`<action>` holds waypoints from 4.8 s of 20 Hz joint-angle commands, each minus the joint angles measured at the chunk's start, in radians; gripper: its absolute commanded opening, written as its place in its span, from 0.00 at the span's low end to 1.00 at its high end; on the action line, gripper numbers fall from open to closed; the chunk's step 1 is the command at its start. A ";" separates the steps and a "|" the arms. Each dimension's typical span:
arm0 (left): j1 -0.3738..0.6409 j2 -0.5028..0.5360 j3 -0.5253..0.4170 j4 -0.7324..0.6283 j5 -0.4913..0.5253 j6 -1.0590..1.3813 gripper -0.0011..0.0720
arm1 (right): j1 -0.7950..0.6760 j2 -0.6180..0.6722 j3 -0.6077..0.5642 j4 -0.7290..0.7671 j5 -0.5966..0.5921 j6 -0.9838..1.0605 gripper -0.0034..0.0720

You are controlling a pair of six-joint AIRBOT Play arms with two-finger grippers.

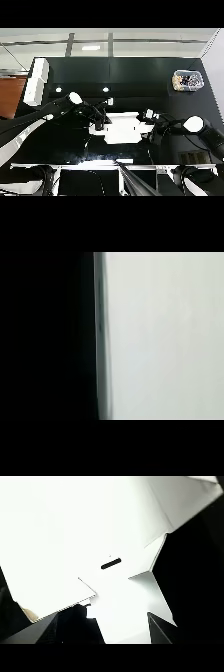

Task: Fold the box and place the chain.

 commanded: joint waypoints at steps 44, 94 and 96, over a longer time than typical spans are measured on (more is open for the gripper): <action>0.000 -0.006 -0.004 -0.004 0.002 0.018 0.05 | 0.045 -0.103 0.037 0.328 -0.168 -0.348 0.89; -0.010 0.040 0.003 0.074 0.020 0.036 0.05 | 0.092 -0.285 0.017 0.313 -0.173 -0.482 0.89; -0.011 0.040 0.003 0.074 0.020 0.036 0.05 | 0.092 -0.285 0.017 0.314 -0.177 -0.478 0.89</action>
